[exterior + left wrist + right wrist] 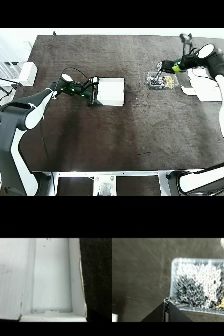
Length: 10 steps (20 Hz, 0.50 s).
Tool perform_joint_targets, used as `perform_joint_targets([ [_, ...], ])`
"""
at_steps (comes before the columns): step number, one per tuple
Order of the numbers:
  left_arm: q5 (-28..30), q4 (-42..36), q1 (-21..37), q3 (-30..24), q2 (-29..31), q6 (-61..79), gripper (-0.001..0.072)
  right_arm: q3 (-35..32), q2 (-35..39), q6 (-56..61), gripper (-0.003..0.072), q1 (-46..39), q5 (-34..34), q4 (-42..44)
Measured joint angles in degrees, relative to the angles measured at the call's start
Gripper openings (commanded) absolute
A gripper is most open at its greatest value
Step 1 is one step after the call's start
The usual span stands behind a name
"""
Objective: Fold the box and place the chain.
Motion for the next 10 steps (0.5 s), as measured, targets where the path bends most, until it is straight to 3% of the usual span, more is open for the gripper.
perform_joint_targets([
  [10,0.0,0.0,0.0,0.0,0.0,0.0,0.0475,0.1,21.9,-4.7,0.0011,6.2,-0.2,2.9],
])
